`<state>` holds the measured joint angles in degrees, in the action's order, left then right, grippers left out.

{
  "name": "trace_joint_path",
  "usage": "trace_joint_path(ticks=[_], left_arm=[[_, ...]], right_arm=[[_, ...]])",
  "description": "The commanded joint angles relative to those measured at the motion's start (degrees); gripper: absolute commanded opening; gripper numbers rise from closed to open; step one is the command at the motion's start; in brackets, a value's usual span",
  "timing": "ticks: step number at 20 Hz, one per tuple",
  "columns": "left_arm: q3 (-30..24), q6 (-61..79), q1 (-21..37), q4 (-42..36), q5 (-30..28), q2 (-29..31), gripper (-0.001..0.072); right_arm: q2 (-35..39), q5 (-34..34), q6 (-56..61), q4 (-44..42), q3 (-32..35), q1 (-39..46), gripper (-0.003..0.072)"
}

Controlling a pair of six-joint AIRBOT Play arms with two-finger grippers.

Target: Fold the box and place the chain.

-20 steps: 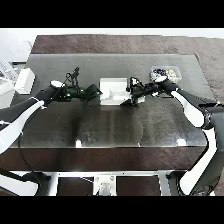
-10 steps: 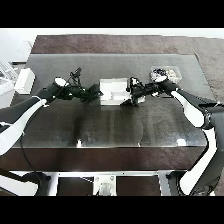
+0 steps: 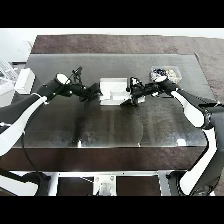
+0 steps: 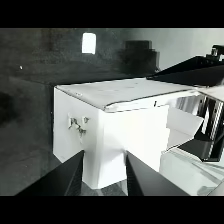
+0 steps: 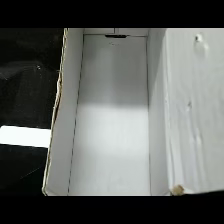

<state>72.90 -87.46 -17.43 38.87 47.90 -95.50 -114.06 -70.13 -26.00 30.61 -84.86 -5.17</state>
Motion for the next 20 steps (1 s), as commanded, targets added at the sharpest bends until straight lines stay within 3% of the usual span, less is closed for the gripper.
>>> trace_joint_path(ticks=[1,11,16,20], left_arm=[[1.99,-5.11,-0.13,4.7,2.05,0.02,0.0319],[2.47,-5.68,-1.33,6.51,1.86,-0.61,0.0319],[12.57,-11.89,-1.7,14.21,12.02,-5.53,0.0319],[15.17,-14.14,-2.16,16.87,12.79,-6.45,0.0318]], right_arm=[[0.04,0.0,0.02,-0.02,-0.02,0.0,0.0582],[0.04,0.0,0.02,-0.02,-0.02,0.0,0.0582],[0.04,0.0,0.02,-0.02,-0.02,0.0,0.0582],[0.04,0.0,0.02,-0.02,-0.02,0.0,0.0582]])
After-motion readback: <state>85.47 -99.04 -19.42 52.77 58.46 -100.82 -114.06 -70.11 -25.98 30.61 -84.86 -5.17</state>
